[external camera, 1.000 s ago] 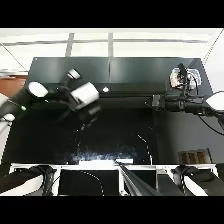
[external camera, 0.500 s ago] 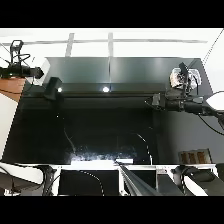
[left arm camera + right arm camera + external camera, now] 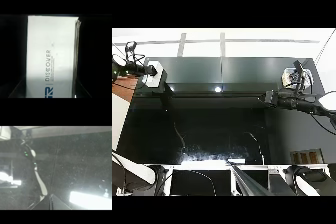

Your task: Fold the box and place the chain.

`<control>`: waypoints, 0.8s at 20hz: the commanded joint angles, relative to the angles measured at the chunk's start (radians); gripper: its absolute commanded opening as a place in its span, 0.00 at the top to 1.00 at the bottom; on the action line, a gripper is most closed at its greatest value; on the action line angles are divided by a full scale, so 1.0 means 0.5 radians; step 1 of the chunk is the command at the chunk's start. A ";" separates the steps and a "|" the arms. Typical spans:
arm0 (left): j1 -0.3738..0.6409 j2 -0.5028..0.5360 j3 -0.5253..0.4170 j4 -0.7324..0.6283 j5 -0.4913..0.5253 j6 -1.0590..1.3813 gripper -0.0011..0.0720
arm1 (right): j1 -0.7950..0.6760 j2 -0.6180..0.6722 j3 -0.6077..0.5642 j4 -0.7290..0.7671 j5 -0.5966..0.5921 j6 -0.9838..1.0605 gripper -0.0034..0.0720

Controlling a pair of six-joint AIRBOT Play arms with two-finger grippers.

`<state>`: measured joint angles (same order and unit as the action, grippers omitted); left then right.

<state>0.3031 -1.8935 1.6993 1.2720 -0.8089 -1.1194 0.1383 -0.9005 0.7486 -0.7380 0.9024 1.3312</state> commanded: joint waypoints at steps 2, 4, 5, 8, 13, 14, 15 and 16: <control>-0.002 0.179 0.301 0.063 -0.363 -0.224 0.00 | -0.002 0.002 0.002 -0.040 -0.014 -0.002 0.89; -0.004 0.312 0.427 0.058 -0.568 -0.492 0.11 | -0.007 0.002 0.012 -0.121 -0.007 -0.001 0.89; -0.003 0.378 0.459 0.055 -0.683 -0.595 0.46 | -0.015 0.003 0.034 -0.166 0.030 0.000 0.89; -0.018 0.595 0.447 -0.057 -1.077 -0.626 0.94 | -0.114 0.018 0.182 -0.317 0.330 0.002 0.89; -0.301 1.222 -0.227 -0.131 -0.936 -0.495 0.94 | -0.198 0.335 0.241 -0.827 0.468 0.241 0.89; -0.387 1.428 -0.507 -0.131 -0.749 -0.451 0.94 | -0.188 0.430 0.207 -0.903 0.421 0.241 0.89; -0.481 1.670 -0.846 -0.130 -0.538 -0.399 0.94 | -0.185 0.517 0.154 -0.952 0.359 0.246 0.89; -0.555 1.899 -1.178 -0.127 -0.334 -0.344 0.94 | -0.185 0.595 0.085 -0.986 0.288 0.248 0.89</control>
<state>0.1234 -1.2037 1.4517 1.2144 -1.1957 -1.3560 0.0490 -0.7067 0.8337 -1.1095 1.0939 1.4223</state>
